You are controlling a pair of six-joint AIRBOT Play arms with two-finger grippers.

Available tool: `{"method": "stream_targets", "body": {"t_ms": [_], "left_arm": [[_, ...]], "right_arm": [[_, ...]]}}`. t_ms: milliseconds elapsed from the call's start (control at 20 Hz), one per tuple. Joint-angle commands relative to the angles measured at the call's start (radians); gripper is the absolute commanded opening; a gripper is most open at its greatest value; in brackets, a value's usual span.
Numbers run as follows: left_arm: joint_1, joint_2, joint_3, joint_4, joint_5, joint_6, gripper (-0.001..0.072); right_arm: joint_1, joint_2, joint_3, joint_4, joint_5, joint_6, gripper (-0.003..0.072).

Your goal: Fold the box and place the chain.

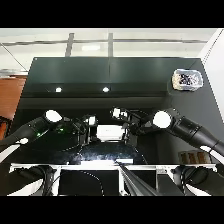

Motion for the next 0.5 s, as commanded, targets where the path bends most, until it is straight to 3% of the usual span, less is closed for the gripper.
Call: {"method": "stream_targets", "body": {"t_ms": [0, 300, 350, 400, 450], "left_arm": [[-0.001, -0.001, 0.000, 0.000, 0.000, 0.000, 0.0482], [-0.001, -0.001, 0.000, 0.000, 0.000, 0.000, 0.0482], [-0.001, -0.001, 0.000, 0.000, 0.000, 0.000, 0.0482], [-0.001, -0.001, 0.000, 0.000, 0.000, 0.000, 0.0482], [-0.001, -0.001, 0.000, 0.000, 0.000, 0.000, 0.0482]], "right_arm": [[0.000, 0.005, -0.003, -0.003, 0.009, 0.026, 0.0479], [-0.071, 0.121, 0.025, -0.003, 0.135, 0.314, 0.0475], [-0.087, 0.131, 0.025, -0.002, 0.184, 0.397, 0.0326], [-0.094, 0.131, 0.022, 0.018, 0.229, 0.443, 0.0080], [-0.098, 0.131, 0.009, 0.077, 0.242, 0.452, 0.0041]]}}
